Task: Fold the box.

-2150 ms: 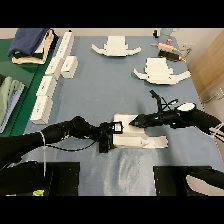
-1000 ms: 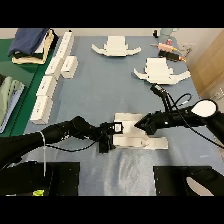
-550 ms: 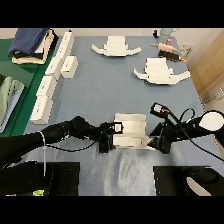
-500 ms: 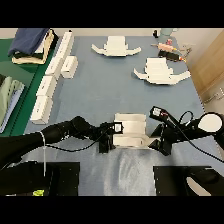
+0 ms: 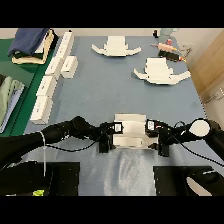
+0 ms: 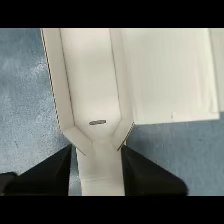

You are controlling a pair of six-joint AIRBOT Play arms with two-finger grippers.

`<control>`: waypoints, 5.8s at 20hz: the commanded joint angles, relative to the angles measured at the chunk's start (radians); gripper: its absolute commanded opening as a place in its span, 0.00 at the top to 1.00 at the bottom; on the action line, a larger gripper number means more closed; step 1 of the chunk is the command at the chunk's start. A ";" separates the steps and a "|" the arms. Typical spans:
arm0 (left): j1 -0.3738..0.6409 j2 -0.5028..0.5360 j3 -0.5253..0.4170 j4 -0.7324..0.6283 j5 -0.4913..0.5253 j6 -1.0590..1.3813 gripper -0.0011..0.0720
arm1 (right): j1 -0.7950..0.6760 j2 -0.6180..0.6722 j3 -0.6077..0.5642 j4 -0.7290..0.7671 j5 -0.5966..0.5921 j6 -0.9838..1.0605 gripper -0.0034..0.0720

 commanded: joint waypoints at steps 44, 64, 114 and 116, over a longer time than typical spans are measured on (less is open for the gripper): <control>0.000 0.000 0.000 0.000 0.000 0.000 0.43 | -0.259 -0.107 0.185 -0.531 0.275 1.529 0.96; 0.000 0.000 0.000 0.000 0.000 0.000 0.43 | -0.412 -0.107 -0.011 0.245 0.182 1.086 0.95; 0.000 0.000 0.000 -0.001 0.000 0.000 0.43 | 0.522 -0.509 0.383 -0.572 0.119 2.335 0.96; 0.000 0.000 0.000 -0.001 0.000 0.000 0.43 | 0.522 -0.508 0.387 -0.571 0.119 2.310 0.90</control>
